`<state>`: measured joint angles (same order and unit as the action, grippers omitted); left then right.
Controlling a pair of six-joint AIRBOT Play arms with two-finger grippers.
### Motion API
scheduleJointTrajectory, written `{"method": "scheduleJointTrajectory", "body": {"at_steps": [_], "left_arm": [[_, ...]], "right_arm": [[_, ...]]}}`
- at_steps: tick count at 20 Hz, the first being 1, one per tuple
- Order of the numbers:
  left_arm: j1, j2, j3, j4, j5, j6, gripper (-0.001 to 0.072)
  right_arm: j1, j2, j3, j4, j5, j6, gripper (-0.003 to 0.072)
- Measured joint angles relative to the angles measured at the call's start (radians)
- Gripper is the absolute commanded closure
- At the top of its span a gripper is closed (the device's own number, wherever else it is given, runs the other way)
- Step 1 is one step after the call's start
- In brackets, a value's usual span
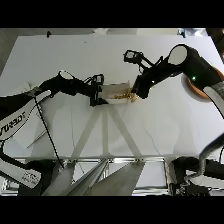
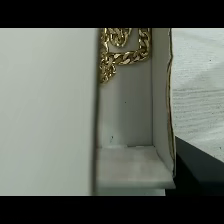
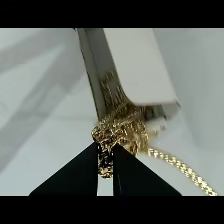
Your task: Fold the box and place the chain.
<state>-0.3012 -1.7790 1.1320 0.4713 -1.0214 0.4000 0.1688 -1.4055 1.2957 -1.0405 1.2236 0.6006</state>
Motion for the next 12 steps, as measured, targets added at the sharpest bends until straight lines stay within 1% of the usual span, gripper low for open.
{"method": "scheduleJointTrajectory", "body": {"at_steps": [3, 5, 8, 11, 12], "left_arm": [[0.0, 0.0, 0.0, 0.0, 0.0, 0.0, 0.0383], [0.0, 0.0, 0.0, 0.0, 0.0, 0.0, 0.0383], [0.0, 0.0, 0.0, 0.0, 0.001, -0.003, 0.0383], [0.0, 0.0, 0.0, 0.0, 0.002, -0.002, 0.0383], [0.0, 0.0, 0.0, 0.0, 0.002, -0.002, 0.0383]], "right_arm": [[0.004, 0.0, 0.0, 0.096, -0.039, -0.055, 0.0681], [0.005, -0.006, 0.0, 0.128, -0.073, -0.08, 0.0681], [0.006, -0.032, 0.0, 0.135, -0.113, -0.101, 0.068], [0.015, -0.07, 0.0, 0.12, -0.115, -0.105, 0.0677], [0.019, -0.083, 0.0, 0.105, -0.115, -0.105, 0.0664]]}}
